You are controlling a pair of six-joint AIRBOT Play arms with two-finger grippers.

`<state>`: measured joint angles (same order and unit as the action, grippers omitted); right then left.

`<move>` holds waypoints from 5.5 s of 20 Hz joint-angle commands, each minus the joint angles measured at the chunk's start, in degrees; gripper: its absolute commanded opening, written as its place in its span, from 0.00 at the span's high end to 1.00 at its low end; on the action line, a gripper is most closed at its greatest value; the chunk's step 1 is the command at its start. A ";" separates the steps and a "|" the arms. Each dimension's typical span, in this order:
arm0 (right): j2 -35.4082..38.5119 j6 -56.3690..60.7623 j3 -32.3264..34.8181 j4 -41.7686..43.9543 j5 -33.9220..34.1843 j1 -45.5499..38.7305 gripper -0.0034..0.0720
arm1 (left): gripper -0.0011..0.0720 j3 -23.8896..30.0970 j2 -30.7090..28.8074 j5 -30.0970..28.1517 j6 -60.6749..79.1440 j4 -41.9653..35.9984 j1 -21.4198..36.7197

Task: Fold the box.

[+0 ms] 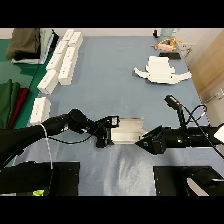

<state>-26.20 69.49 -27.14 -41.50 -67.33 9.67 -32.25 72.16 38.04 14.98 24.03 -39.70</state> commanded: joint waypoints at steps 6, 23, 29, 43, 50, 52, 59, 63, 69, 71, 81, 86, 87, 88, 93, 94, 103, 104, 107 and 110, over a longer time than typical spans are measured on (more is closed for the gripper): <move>0.07 9.20 0.02 5.09 1.60 0.09 0.09 | 0.17 -0.07 -0.02 -1.68 0.42 0.02 0.11; -24.46 -10.93 -0.57 16.28 15.23 0.09 0.76 | 0.17 -0.07 -0.02 -2.93 0.44 0.39 0.02; -26.14 -15.06 -1.77 16.39 20.92 0.11 0.85 | 0.17 -0.07 0.00 -2.91 0.63 0.37 0.02; -34.80 -20.11 -1.79 15.26 29.11 10.34 0.85 | 0.17 -0.07 0.11 -1.88 0.83 0.33 0.02; -25.59 -19.41 -2.97 14.01 29.35 10.34 0.85 | 0.17 -0.07 0.11 -1.86 0.83 0.26 0.02; -24.79 -17.33 -2.97 12.04 29.38 10.34 0.85 | 0.17 -0.07 0.11 -1.88 0.81 0.20 0.04; -24.85 -15.34 -2.95 10.21 29.22 10.34 0.85 | 0.17 -0.09 0.11 -1.88 0.83 -0.33 0.02; -24.85 -15.28 -2.95 10.21 29.22 10.34 0.85 | 0.03 -0.07 0.11 -1.86 0.83 -0.28 0.02; -24.85 -14.86 -2.95 10.21 29.05 10.34 0.85 | 0.01 -0.22 0.17 -1.84 0.96 -0.79 0.02; -24.85 -14.86 -2.95 10.21 28.92 10.34 0.85 | 0.01 -0.44 0.37 -1.20 2.03 -1.05 0.00; -24.85 -14.86 -2.95 10.21 28.61 10.34 0.85 | 0.41 -0.61 0.59 -1.64 2.12 -0.68 -0.68; -24.85 -14.86 -2.95 10.16 28.68 10.34 0.85 | 0.41 -0.61 0.59 -1.62 2.12 -0.68 -0.68; -24.85 -14.86 -2.95 10.03 28.92 10.34 0.85 | 0.41 -0.61 0.59 -1.62 2.12 -0.68 -0.68; -24.87 -14.73 -2.95 9.57 29.73 10.34 0.85 | 0.41 -0.61 0.59 -1.62 2.12 -0.68 -0.68; -26.99 -6.67 -2.97 0.81 34.86 10.34 0.95 | 0.41 -0.61 0.59 -1.62 2.12 -0.66 -0.68; -28.44 -5.77 -2.95 -0.85 34.84 10.34 0.95 | 0.41 -0.61 0.59 -1.62 2.12 -0.68 -0.68; -36.59 -6.99 -2.97 -1.84 33.48 10.34 0.95 | 0.41 -0.61 0.59 -1.66 2.12 -0.68 -0.68; -36.59 -6.99 -2.97 -1.84 33.33 10.36 0.95 | 0.41 -0.61 0.59 -1.64 2.12 -0.70 -0.66; -36.15 -6.99 -3.04 -1.62 33.33 10.34 0.95 | 0.41 -0.61 0.59 -1.64 2.12 -0.68 -0.66; -32.65 -6.97 -3.04 -2.23 33.33 10.34 0.95 | 0.41 -0.61 0.59 -1.57 2.10 -0.70 -0.66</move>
<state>-61.04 62.57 -30.09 -43.62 -34.11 19.97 -32.80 72.71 36.82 17.19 23.44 -40.47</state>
